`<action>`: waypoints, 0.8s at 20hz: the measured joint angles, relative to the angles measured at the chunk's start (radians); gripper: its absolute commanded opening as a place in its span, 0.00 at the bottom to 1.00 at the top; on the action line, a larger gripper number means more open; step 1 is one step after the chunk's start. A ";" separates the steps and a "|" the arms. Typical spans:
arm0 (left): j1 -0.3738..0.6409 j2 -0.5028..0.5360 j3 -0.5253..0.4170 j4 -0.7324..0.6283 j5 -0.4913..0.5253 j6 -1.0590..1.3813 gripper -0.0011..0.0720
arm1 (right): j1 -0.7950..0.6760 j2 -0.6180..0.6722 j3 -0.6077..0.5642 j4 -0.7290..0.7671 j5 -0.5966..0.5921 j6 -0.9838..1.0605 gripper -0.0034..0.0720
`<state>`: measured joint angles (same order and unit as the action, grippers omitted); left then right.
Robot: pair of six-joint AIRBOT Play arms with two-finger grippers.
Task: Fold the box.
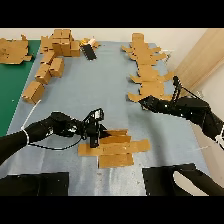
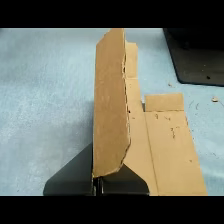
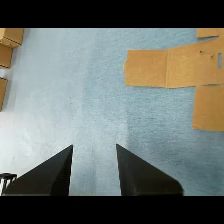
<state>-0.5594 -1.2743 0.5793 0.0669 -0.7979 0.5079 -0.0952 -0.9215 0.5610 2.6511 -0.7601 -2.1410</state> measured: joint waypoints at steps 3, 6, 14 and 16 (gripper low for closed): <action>-0.001 0.035 0.000 0.018 0.055 -0.003 0.03 | 0.000 0.000 0.000 0.000 0.000 0.000 0.59; -0.001 0.069 0.000 0.022 0.090 -0.001 0.03 | 0.000 0.000 0.000 0.000 0.000 0.000 0.59; -0.005 0.042 0.000 0.033 0.096 0.019 0.03 | 0.001 0.000 0.000 0.000 0.000 0.000 0.59; -0.016 0.034 0.000 0.034 0.093 0.029 0.03 | 0.002 0.000 0.000 0.000 0.000 0.000 0.59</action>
